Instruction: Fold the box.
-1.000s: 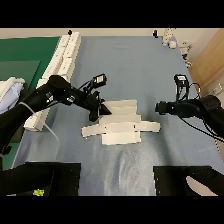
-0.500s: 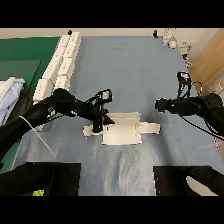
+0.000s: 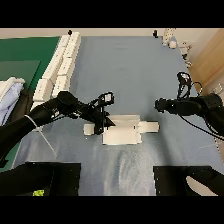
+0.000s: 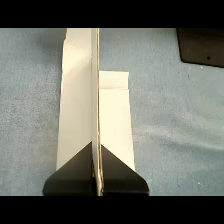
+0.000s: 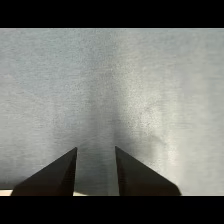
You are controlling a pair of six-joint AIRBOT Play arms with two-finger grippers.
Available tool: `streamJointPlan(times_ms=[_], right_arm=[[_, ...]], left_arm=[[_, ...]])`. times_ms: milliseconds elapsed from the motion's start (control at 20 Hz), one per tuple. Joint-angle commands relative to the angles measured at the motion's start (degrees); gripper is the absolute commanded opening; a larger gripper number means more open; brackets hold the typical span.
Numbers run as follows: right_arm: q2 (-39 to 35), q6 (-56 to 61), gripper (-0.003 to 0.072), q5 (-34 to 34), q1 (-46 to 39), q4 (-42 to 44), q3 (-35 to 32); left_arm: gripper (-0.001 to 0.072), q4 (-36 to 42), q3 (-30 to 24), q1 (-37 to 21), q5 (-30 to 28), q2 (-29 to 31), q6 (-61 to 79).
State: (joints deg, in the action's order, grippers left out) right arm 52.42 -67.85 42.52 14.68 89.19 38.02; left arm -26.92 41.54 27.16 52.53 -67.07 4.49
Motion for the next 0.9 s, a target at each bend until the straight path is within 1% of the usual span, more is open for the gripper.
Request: streamJointPlan(times_ms=[0, 200, 500, 700, 850], right_arm=[[0.0, 0.0, 0.0368, 0.0, 0.0, 1.0, 0.0], [0.0, 0.0, 0.0368, 0.0, 0.0, 1.3, 0.0], [0.0, 0.0, 0.0368, 0.0, 0.0, 1.3, 0.0], [0.0, 0.0, 0.0368, 0.6, 0.1, 1.3, 0.0], [0.0, 0.0, 0.0368, 1.1, 0.1, 1.3, 0.0]], left_arm=[[0.0012, -0.2, 0.0, 0.0, -0.1, -0.1, 0.0], [0.0012, -0.3, 0.0, 0.0, -0.1, -0.6, 0.0], [0.0012, -0.3, 0.0, 0.0, 0.0, -3.9, 0.0], [0.0012, -0.3, 0.2, -0.3, -2.2, -3.9, 0.2], [0.0012, -0.3, 2.5, -1.9, -1.0, -3.9, -1.5]])
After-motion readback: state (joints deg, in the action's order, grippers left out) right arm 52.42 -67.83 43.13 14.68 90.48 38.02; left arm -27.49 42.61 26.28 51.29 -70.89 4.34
